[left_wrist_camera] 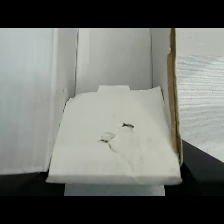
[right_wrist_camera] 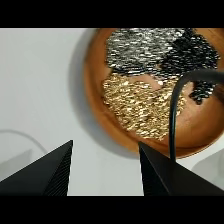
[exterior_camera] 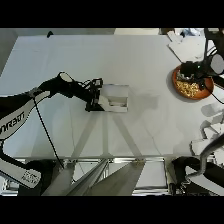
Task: Fold the box and place the chain.
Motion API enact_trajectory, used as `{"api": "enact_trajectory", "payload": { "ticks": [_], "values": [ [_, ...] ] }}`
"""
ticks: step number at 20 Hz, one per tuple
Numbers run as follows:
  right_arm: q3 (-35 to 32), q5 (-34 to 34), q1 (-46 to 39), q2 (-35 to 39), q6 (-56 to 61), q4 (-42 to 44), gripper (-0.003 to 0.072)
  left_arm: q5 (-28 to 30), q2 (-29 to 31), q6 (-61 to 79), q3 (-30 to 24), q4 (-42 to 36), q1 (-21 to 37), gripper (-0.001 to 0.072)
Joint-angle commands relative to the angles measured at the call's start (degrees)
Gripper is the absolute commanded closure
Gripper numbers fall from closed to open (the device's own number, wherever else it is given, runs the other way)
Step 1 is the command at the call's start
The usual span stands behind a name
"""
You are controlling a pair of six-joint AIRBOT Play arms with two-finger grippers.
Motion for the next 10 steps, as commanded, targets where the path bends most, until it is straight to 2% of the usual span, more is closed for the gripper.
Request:
{"api": "enact_trajectory", "payload": {
  "ticks": [1, 6, 10],
  "values": [
    [0.0, -2.9, -7.4, -6.9, -2.2, 0.5, 0.0221, 0.0, 0.0, 0.0, 0.0, 0.0, 0.0, 0.0499],
    [0.0, -10.0, -13.9, -18.4, -2.4, 5.3, 0.0205, 0.0, 0.0, 0.0, 0.0, 0.0, 0.0, 0.0499],
    [0.0, -14.3, -17.5, -23.6, -2.4, 8.5, 0.0206, 0.0, 0.0, 0.0, 0.0, 0.0, 0.0, 0.0499]
  ]
}}
